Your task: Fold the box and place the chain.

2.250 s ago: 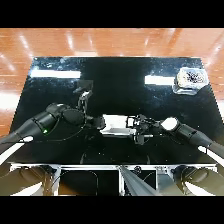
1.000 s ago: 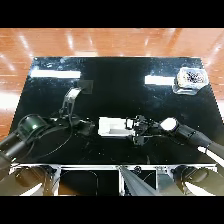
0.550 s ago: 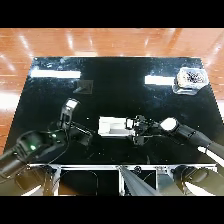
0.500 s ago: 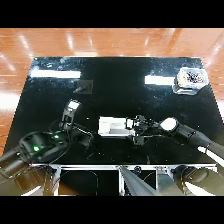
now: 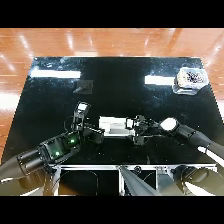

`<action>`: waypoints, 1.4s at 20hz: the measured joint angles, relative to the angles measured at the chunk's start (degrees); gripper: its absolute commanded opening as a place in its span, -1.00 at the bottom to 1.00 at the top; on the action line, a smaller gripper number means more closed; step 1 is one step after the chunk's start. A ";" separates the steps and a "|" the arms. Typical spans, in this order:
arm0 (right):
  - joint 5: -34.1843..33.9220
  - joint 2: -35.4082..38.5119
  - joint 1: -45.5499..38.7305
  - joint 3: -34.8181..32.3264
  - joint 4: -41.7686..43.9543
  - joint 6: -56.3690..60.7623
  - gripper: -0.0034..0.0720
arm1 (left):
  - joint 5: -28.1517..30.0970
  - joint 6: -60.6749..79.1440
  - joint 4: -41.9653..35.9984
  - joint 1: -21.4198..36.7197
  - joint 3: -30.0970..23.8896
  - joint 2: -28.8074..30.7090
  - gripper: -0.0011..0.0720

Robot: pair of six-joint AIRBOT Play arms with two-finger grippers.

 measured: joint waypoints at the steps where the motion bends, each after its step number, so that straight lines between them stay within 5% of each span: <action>1: 0.00 -0.02 0.00 0.00 0.00 0.00 0.53 | -0.02 -0.57 0.22 0.09 0.02 -0.26 0.70; 12: 0.00 0.00 0.00 0.00 0.00 0.02 0.53 | 6.56 -2.21 -1.03 0.33 6.80 -9.90 0.70; 28: 0.00 -0.02 0.00 0.00 0.02 0.04 0.53 | 23.43 -1.95 -8.55 0.42 21.14 -22.12 0.70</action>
